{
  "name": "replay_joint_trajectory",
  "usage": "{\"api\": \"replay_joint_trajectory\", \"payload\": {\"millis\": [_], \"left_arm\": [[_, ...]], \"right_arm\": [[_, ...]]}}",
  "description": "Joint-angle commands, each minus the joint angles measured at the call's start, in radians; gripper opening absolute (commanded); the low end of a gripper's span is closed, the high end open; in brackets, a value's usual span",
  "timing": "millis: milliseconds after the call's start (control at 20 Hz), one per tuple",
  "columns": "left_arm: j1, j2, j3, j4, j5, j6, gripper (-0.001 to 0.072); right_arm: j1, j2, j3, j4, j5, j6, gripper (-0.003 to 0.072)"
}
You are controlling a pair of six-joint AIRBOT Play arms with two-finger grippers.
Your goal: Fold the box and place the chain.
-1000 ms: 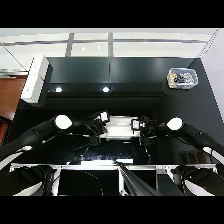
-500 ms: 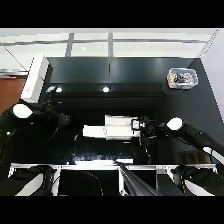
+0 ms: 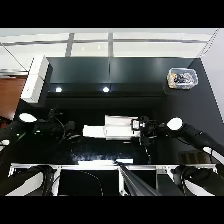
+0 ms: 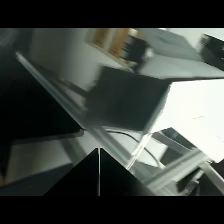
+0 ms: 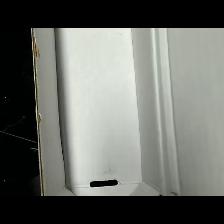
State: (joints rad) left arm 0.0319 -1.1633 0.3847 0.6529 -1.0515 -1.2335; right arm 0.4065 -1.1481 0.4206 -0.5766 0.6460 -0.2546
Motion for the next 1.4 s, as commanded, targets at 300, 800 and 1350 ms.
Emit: {"api": "replay_joint_trajectory", "payload": {"millis": [300, 800, 1350], "left_arm": [[-0.093, -0.153, 0.001, -0.237, -0.009, 0.288, 0.0025], [-0.2, -0.168, 0.095, -0.25, 0.05, 0.291, 0.0031], [-0.254, -0.166, 0.254, -0.237, -0.154, 0.32, 0.0695]], "right_arm": [[0.001, 0.0, 0.0, 0.0, 0.0, 0.0, 0.0439], [0.001, 0.0, 0.0, 0.0, 0.0, 0.0, 0.0439], [0.001, 0.0, 0.0, 0.0, 0.0, 0.0, 0.0439]]}}
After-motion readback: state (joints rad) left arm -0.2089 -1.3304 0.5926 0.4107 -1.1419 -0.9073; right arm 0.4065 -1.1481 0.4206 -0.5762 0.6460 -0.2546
